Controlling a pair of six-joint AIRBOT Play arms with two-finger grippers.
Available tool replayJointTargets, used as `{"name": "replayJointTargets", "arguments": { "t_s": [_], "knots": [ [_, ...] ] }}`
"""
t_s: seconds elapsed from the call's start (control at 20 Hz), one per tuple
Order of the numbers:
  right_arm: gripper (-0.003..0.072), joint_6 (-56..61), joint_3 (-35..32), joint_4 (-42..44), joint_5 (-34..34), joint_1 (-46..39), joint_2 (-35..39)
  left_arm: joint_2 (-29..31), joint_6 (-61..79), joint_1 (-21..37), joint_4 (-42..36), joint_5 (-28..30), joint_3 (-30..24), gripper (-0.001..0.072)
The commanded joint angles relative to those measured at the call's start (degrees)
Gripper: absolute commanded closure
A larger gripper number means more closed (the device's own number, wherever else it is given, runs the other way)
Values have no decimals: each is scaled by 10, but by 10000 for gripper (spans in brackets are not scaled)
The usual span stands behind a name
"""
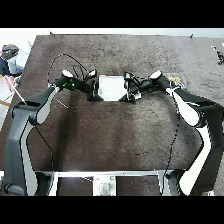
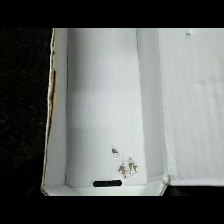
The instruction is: Fold the box and place the chain.
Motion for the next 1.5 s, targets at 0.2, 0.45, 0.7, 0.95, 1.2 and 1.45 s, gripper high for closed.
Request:
{"name": "replayJointTargets", "arguments": {
  "t_s": [0.2, 0.45, 0.7, 0.95, 1.2, 1.45],
  "knots": [
    [244, 0, 0, 0, 0, 0, 0, 0, 0, 0, 1, 6, 0, 172],
    [244, 0, 0, 0, 0, 0, 0, 0, 0, 0, 1, 7, 0, 172],
    [-28, 0, 0, 0, -15, 0, 3, -1, 0, -1, 2, 7, 0, 172],
    [-34, 0, 0, -1, -13, -1, 11, -1, 0, -1, 6, 8, 0, 172],
    [-34, 3, 0, -64, -14, -1, 34, -1, 0, -1, 6, 8, 0, 171],
    [-34, 8, 0, -148, -13, -2, 71, -1, 0, -1, 6, 10, 0, 172]
  ]
}}
